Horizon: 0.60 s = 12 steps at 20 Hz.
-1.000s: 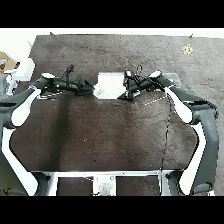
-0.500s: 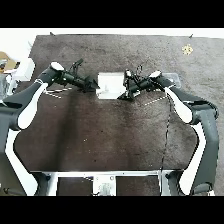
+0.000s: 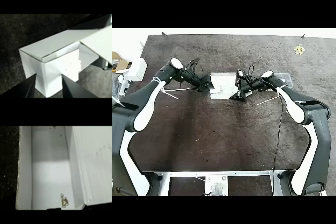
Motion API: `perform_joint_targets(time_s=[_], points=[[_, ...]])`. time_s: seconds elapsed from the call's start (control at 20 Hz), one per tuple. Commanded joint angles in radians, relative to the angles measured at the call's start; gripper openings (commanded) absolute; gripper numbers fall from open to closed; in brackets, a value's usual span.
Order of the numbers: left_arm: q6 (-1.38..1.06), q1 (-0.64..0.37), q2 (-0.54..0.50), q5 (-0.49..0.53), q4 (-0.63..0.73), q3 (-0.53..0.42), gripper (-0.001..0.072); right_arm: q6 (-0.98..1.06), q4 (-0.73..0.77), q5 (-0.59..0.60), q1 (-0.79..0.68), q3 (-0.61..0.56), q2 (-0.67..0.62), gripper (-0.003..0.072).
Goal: Fold the box and place the chain.
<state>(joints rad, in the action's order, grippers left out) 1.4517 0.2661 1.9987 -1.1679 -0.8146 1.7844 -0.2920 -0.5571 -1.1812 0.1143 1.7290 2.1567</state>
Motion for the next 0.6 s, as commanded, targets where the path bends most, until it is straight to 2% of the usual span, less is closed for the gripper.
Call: perform_joint_targets(time_s=[0.0, 0.3, 0.4, 0.55], points=[[0.117, 0.036, 0.0, 0.018, -0.133, 0.033, 0.0349, 0.0, 0.0, 0.0, 0.001, 0.0, -0.001, 0.0593], [0.238, 0.086, 0.0, 0.023, -0.285, 0.046, 0.0348, 0.0, 0.0, 0.0, 0.001, 0.0, -0.001, 0.0593], [0.298, 0.111, 0.002, -0.002, -0.38, 0.071, 0.0348, 0.0, 0.0, 0.0, 0.001, 0.0, -0.001, 0.0593], [0.331, 0.129, 0.002, -0.032, -0.445, 0.097, 0.0348, 0.0, 0.0, 0.0, 0.001, 0.0, -0.001, 0.0593]])
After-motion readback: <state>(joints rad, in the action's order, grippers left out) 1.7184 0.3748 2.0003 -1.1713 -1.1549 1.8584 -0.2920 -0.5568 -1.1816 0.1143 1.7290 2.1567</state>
